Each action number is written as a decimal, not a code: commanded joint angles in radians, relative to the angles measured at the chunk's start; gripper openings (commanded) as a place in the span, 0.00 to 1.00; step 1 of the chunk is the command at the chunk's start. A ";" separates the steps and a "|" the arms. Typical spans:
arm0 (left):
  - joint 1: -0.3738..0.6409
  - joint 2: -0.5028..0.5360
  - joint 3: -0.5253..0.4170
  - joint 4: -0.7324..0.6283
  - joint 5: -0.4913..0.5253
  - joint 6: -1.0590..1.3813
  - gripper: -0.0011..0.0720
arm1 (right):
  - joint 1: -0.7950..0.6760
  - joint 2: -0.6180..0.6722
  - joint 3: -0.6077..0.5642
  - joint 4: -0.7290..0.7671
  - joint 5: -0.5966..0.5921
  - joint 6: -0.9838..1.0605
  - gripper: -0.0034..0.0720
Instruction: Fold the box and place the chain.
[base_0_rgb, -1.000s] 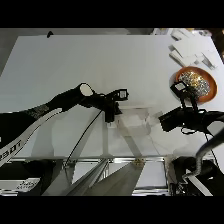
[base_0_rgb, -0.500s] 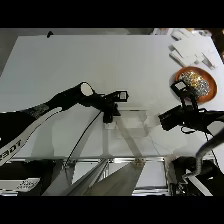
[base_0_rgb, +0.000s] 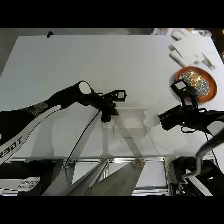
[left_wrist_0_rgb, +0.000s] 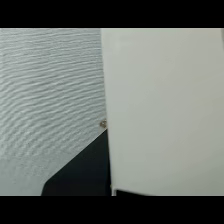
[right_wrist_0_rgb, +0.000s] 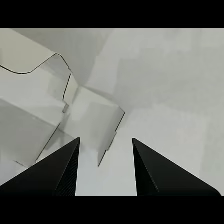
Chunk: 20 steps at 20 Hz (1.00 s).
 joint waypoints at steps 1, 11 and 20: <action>0.001 -0.005 0.001 0.022 0.002 0.003 0.02 | 0.001 0.000 0.001 0.000 -0.001 0.000 0.53; 0.001 -0.005 0.001 0.022 -0.026 0.003 0.02 | 0.001 0.000 0.001 0.000 -0.002 0.000 0.53; 0.002 -0.005 0.051 0.066 -0.063 0.047 0.01 | 0.001 0.000 0.001 0.000 -0.006 0.000 0.53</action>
